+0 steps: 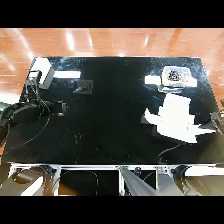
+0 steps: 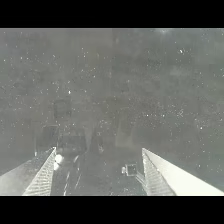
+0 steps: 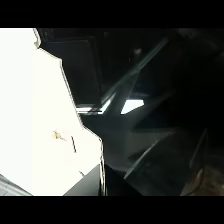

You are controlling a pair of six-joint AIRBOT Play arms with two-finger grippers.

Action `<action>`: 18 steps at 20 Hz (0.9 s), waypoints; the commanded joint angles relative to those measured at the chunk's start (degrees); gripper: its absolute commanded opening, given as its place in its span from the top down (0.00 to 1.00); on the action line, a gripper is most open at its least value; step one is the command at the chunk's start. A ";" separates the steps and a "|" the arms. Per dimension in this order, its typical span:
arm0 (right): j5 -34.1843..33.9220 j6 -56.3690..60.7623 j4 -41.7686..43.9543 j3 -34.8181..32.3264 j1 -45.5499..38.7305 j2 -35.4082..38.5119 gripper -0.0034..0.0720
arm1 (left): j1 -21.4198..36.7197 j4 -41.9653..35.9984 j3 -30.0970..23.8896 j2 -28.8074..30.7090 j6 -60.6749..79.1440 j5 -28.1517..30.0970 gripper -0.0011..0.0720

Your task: Fold the box and place the chain.

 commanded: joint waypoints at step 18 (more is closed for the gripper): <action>-5.51 6.03 21.31 -0.02 39.01 5.66 0.91 | -0.04 -1.92 0.02 -0.02 -0.04 -1.86 0.13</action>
